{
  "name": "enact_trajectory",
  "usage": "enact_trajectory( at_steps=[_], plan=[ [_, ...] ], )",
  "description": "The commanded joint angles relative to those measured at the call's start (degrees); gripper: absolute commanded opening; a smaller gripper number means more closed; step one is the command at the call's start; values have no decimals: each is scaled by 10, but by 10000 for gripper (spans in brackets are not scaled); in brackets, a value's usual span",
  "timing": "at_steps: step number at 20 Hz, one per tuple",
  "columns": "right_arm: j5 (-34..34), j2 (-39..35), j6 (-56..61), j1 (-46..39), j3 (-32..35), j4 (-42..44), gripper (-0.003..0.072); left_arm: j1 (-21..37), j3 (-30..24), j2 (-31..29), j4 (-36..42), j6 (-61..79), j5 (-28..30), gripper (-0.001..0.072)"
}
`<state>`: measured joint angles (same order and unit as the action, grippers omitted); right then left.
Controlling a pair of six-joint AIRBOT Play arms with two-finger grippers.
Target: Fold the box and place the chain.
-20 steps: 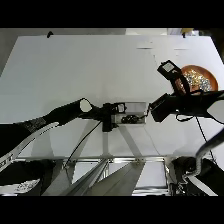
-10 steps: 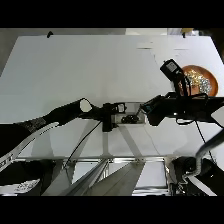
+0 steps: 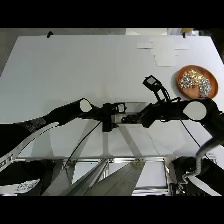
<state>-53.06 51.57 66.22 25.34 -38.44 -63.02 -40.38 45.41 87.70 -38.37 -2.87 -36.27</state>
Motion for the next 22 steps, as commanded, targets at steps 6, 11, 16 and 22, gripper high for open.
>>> enact_trajectory(
  at_steps=[6, 11, 16, 22],
  plan=[
    [-34, 26, -6, 0, -91, -43, 199, 0, 0, 0, 0, 0, 0, 11],
    [-21, 26, 73, -20, -179, -189, 199, 0, 0, 0, 0, 0, 0, 11],
    [-61, 88, 139, -126, -179, -220, 196, 0, 0, 0, 0, 0, 0, 11],
    [-101, 221, 144, -144, -175, -220, 279, 0, 0, 0, 0, 0, 0, 11]
  ],
)
